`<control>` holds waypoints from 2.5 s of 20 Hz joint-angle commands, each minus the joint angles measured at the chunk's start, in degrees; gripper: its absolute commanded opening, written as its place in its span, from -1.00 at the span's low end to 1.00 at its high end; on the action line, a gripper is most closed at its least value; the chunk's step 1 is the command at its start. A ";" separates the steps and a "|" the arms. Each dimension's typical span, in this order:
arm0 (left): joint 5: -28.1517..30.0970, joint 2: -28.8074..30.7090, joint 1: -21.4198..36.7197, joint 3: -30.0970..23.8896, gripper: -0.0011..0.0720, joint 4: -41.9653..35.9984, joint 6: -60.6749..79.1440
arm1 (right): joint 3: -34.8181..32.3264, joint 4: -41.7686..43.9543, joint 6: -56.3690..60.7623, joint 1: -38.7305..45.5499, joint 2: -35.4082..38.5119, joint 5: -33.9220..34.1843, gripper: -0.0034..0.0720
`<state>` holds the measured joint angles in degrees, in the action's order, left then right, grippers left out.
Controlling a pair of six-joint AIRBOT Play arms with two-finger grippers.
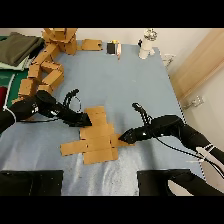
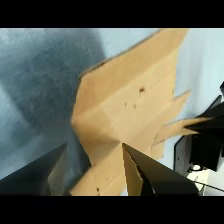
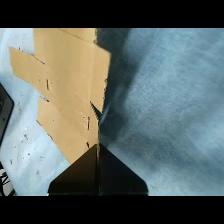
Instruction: Fold the box.
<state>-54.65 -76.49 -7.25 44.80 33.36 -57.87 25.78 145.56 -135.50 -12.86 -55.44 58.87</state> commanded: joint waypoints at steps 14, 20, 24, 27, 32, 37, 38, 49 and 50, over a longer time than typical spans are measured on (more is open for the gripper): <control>-16.04 -5.66 6.14 0.61 -0.19 -12.55 24.02 | -0.20 0.98 0.35 -0.24 0.09 -0.11 -0.91; -15.41 -5.66 6.14 0.61 -0.93 -12.76 25.94 | -0.20 0.96 0.61 -0.24 0.09 -0.11 -0.91; -14.62 -5.66 6.14 0.61 -0.92 -12.81 25.94 | -0.20 0.76 0.68 -0.24 0.09 0.00 -0.91; -14.10 -5.66 6.14 0.61 0.13 -13.20 26.03 | -0.22 0.76 0.70 -0.24 0.09 -0.02 -0.91; -13.27 -5.66 6.14 0.61 -0.66 -13.18 27.08 | -0.20 0.72 1.07 -0.24 0.09 -0.09 -0.91; -15.13 -5.66 6.14 0.61 -0.94 -15.17 31.85 | -0.20 0.72 1.11 -0.24 0.11 0.04 -0.89; -15.47 -5.66 6.12 0.61 -0.94 -16.09 32.85 | -0.20 0.50 1.11 -0.24 0.11 0.04 -0.66; -2.82 -2.16 -6.58 1.20 -0.94 -18.88 51.30 | 19.43 -17.18 30.71 11.21 0.79 8.63 0.25; -1.44 -1.46 -7.50 1.20 -0.94 -18.82 54.21 | 20.26 -17.11 32.63 11.19 1.31 8.94 0.08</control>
<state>-60.88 -79.26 -11.46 45.93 14.83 -12.16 41.39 130.39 -109.67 -3.55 -54.85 64.34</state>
